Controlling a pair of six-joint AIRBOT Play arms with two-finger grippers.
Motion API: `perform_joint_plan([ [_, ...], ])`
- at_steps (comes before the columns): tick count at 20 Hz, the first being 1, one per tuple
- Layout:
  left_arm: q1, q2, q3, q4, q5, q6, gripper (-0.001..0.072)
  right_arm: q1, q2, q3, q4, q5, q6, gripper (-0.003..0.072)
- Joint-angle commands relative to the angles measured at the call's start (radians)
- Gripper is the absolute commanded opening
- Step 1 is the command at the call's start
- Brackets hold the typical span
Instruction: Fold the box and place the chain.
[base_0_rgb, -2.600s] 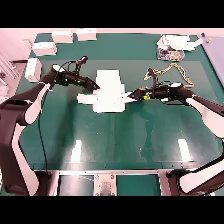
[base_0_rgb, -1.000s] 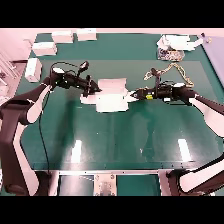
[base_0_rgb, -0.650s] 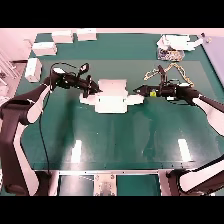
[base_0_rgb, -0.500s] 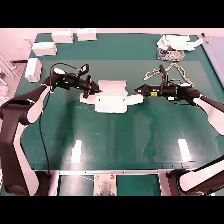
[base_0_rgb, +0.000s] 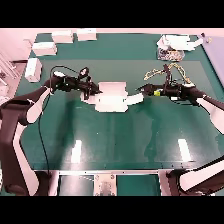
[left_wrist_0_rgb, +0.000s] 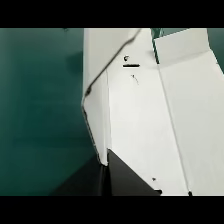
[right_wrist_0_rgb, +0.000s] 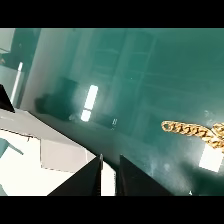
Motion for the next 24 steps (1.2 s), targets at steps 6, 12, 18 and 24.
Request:
perform_joint_plan([
  [6, 0.001, 0.003, -0.003, 0.015, 0.010, 0.038, 0.0015, -0.003, -0.002, -0.001, 0.000, -0.018, -0.021, 0.0156],
  [12, 0.001, 0.003, -0.003, 0.028, -0.022, 0.037, 0.0020, -0.003, -0.002, -0.001, 0.000, -0.018, -0.021, 0.0156],
  [18, 0.001, 0.003, -0.002, 0.027, -0.025, 0.028, 0.0021, -0.003, -0.002, -0.001, 0.006, -0.018, -0.088, 0.0151],
  [24, 0.001, 0.003, -0.002, 0.021, -0.024, 0.028, 0.0021, -0.005, 0.055, -0.007, 0.039, 0.089, -0.185, 0.0150],
])
